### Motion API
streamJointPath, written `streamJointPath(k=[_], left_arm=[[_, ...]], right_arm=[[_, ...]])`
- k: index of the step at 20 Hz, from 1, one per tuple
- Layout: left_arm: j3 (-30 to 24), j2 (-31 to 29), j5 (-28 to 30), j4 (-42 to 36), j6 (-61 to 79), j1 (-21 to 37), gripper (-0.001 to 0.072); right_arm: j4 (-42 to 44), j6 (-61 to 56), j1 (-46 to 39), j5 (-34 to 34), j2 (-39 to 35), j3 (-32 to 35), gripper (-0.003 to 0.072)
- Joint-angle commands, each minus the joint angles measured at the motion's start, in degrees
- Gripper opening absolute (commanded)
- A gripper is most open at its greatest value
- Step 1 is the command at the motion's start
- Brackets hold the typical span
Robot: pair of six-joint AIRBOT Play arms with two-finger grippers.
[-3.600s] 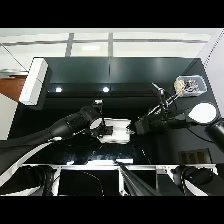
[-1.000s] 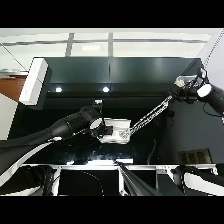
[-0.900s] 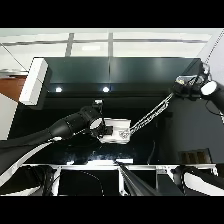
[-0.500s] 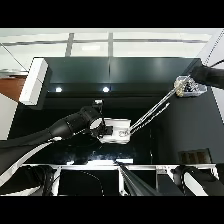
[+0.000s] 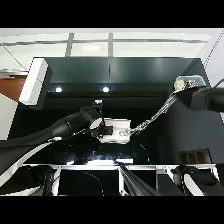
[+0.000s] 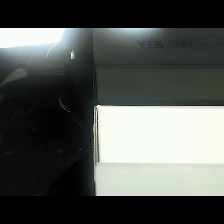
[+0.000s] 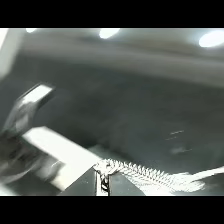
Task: Fold the box and place the chain.
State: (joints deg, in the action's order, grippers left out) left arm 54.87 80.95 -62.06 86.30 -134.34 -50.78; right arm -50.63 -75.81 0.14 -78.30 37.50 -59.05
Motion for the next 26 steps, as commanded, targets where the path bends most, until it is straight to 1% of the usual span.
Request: streamJointPath(k=[1,3,4,7,9,13,16,17,18,19,21,22,24,26], left_arm=[[0.0,0.0,0.0,0.0,0.0,0.0,0.0031],[0.0,0.0,0.0,0.0,0.0,0.0,0.0031],[0.0,0.0,0.0,0.0,0.0,0.0,0.0031],[0.0,0.0,0.0,0.0,0.0,0.0,0.0031],[0.0,0.0,0.0,0.0,0.0,0.0,0.0031],[0.0,0.0,0.0,0.0,0.4,0.0,0.0031],[0.0,0.0,0.0,0.0,0.4,0.0,0.0031],[0.0,0.0,0.0,0.0,0.4,0.0,0.0031],[0.0,0.0,0.0,0.0,0.4,0.0,0.0031],[0.0,0.0,0.0,0.0,0.4,0.0,0.0031],[0.0,0.0,0.0,0.0,0.4,0.0,0.0031],[0.0,0.0,0.0,0.0,0.4,0.0,0.0031],[0.0,0.0,0.0,0.0,0.4,0.0,0.0031],[0.0,0.0,0.0,0.0,0.4,0.0,0.0031]], right_arm=[[8.8,1.4,7.7,-1.0,-0.5,2.0,0.0042],[13.2,1.5,13.3,4.7,0.5,3.5,0.0041],[13.6,1.5,16.3,6.5,1.5,3.7,0.0041],[12.7,1.7,25.1,10.6,5.8,4.5,0.0041],[12.2,1.9,28.7,13.2,8.9,6.5,0.0042],[10.0,2.1,30.4,16.7,13.3,11.0,0.0042],[9.7,2.1,30.3,17.7,14.8,13.1,0.0046],[9.2,2.0,29.9,17.3,14.9,13.1,0.0261],[9.2,2.0,28.9,16.3,14.9,12.9,0.0523],[8.7,2.1,26.7,13.4,14.8,12.0,0.0609],[3.5,2.3,19.5,5.2,14.5,9.4,0.0609],[-0.4,3.6,15.0,2.6,13.9,8.6,0.0609],[-9.5,8.6,7.5,2.8,12.9,8.8,0.0608],[-17.3,13.2,3.3,7.6,13.0,11.1,0.0609]])
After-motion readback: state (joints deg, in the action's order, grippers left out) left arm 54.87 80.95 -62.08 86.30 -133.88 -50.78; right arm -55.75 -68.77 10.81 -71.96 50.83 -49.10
